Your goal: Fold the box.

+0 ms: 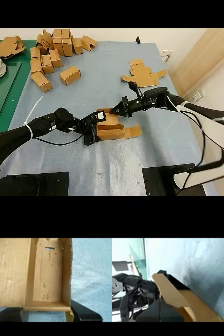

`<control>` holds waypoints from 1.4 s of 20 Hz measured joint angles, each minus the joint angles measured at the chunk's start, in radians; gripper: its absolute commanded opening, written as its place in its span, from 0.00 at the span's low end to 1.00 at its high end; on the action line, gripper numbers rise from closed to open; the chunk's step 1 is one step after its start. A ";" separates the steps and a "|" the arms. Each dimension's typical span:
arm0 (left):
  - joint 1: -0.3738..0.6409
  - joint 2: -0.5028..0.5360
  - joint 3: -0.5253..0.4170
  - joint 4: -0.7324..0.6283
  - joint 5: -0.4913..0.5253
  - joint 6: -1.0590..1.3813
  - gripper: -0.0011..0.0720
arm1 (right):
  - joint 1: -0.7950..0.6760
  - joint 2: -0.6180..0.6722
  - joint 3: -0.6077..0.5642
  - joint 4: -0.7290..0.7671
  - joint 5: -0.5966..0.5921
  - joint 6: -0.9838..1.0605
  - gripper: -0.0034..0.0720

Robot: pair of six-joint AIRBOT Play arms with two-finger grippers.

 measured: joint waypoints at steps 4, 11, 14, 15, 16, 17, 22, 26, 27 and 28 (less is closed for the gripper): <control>0.000 0.000 0.000 0.000 0.000 0.000 0.73 | -0.019 -0.112 0.010 0.045 -0.024 -0.049 0.04; 0.000 0.000 0.000 0.000 0.000 0.000 0.73 | -0.026 -0.166 0.011 0.032 0.034 -0.052 0.04; 0.000 0.000 0.000 0.000 -0.001 0.000 0.73 | -0.027 -0.159 0.011 0.026 0.034 -0.063 0.05; 0.000 0.000 0.000 0.000 0.000 0.000 0.73 | -0.027 -0.145 0.011 0.026 0.024 -0.074 0.05; 0.000 0.000 0.000 0.000 -0.001 0.000 0.73 | -0.027 -0.123 0.011 0.026 0.019 -0.083 0.05; 0.000 0.000 0.000 0.000 0.000 0.000 0.73 | -0.027 -0.095 0.011 0.021 0.016 -0.094 0.05; 0.000 0.000 0.000 0.000 -0.001 0.000 0.73 | -0.027 0.159 -0.055 -0.054 0.024 -0.136 0.05; 0.000 0.000 0.000 0.000 -0.001 0.000 0.73 | -0.023 0.471 -0.267 -0.166 0.082 -0.177 0.05; 0.000 0.000 0.000 0.000 -0.001 0.000 0.73 | -0.015 0.554 -0.329 -0.203 0.089 -0.188 0.20; 0.000 0.000 0.000 0.000 -0.001 0.000 0.73 | -0.004 0.624 -0.381 -0.249 0.097 -0.196 0.51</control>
